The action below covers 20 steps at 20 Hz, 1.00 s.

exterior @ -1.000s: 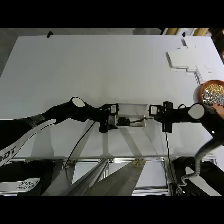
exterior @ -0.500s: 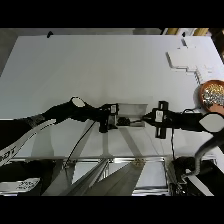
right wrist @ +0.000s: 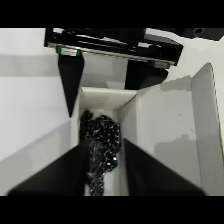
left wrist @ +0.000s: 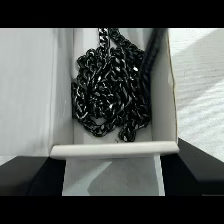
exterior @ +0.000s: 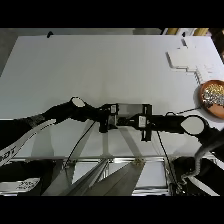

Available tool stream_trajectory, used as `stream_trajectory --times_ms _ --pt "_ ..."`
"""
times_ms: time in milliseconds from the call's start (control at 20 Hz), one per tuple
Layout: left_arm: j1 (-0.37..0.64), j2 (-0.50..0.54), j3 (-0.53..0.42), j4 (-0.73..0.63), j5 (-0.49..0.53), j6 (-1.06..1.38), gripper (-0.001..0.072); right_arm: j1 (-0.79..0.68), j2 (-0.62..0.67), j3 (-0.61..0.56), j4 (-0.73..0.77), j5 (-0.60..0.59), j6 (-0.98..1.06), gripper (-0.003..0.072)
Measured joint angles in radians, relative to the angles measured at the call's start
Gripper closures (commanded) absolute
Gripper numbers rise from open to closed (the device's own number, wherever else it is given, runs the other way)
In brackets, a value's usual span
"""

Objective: Fold the box and place the chain.

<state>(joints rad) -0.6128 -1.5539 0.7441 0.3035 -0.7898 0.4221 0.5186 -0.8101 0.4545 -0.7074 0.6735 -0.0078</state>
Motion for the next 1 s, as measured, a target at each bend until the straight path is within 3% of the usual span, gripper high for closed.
stream_trajectory --times_ms 200,350,450,700,1000 --pt "0.000 0.000 0.000 0.000 0.000 0.000 0.0628 -0.034 -0.013 0.033 0.000 -0.041 0.000 0.0365" --pt "0.000 0.000 0.000 0.000 0.000 0.000 0.0628 -0.121 -0.007 0.069 -0.045 0.024 0.000 0.0373" --pt "0.000 0.000 0.000 0.000 0.000 0.000 0.0628 -0.191 -0.005 0.081 -0.107 0.101 0.001 0.0485" --pt "0.000 0.000 0.000 0.000 0.000 0.000 0.0628 -0.333 -0.004 0.086 -0.293 0.238 0.003 0.0486" --pt "0.000 0.000 0.000 0.000 0.000 0.000 0.0628 -0.376 -0.048 0.014 -0.364 0.248 -0.049 0.0487"
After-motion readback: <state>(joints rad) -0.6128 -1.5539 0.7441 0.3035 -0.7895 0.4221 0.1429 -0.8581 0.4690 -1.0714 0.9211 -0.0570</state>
